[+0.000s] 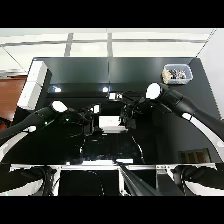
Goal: Fold the box and place the chain.
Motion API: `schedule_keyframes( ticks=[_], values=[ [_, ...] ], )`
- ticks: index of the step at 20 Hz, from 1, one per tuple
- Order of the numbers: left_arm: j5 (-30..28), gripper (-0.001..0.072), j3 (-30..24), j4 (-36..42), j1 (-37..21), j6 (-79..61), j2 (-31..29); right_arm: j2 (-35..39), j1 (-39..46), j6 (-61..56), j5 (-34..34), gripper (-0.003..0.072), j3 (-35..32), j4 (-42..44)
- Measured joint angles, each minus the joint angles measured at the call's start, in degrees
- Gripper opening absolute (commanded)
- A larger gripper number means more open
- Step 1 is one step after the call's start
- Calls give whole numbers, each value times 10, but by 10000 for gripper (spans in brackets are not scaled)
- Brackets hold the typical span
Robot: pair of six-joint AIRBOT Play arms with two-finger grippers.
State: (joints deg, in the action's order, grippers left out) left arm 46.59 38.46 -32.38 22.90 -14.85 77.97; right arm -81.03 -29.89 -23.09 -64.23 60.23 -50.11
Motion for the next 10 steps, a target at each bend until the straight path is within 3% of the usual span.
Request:
schedule_keyframes(
  ticks=[9, 10],
  values=[
    [1, 462, 0, 0, 0, 0, 0, 11, 3, -36, -6, 267, -10, 2],
    [0, 462, 0, 0, 0, 0, 0, 20, 9, -57, -7, 163, -10, 7]
  ],
)
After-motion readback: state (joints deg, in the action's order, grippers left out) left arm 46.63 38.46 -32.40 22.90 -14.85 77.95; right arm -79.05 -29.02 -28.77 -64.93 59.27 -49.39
